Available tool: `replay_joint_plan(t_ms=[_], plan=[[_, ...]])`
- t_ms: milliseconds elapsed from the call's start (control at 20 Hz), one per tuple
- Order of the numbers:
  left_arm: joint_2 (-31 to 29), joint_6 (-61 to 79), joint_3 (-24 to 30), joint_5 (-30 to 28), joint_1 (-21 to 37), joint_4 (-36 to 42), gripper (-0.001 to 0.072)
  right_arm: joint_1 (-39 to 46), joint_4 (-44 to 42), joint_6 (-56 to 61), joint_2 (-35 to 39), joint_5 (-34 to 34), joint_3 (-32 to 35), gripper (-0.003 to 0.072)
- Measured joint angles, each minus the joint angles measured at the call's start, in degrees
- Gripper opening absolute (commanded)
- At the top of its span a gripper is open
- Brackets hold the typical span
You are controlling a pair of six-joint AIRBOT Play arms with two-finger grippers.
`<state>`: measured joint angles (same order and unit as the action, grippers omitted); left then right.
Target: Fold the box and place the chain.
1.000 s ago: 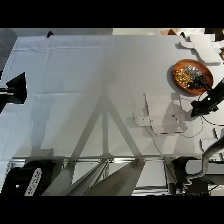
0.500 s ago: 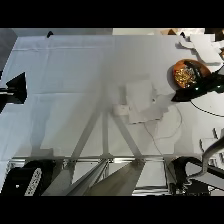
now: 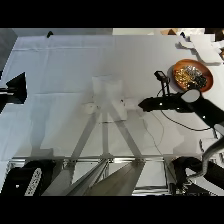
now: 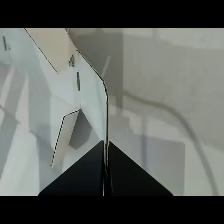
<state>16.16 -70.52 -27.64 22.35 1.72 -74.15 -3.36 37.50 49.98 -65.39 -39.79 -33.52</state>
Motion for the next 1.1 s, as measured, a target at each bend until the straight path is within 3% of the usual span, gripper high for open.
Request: replay_joint_plan(t_ms=[150, 400, 1100], plan=[[0.0, 0.0, 0.0, 0.0, 0.0, 0.0, 0.0697, -5.31, -3.8, -0.11, 0.24, 10.4, 3.32, 0.0002], [0.0, 0.0, 0.0, 0.0, 0.0, 0.0, 0.0697, -8.57, -5.88, 0.66, 0.31, 19.32, 6.25, 0.0002], [0.0, 0.0, 0.0, 0.0, 0.0, 0.0, 0.0697, -9.35, -5.86, 1.18, 0.33, 19.45, 7.17, 0.0006]])
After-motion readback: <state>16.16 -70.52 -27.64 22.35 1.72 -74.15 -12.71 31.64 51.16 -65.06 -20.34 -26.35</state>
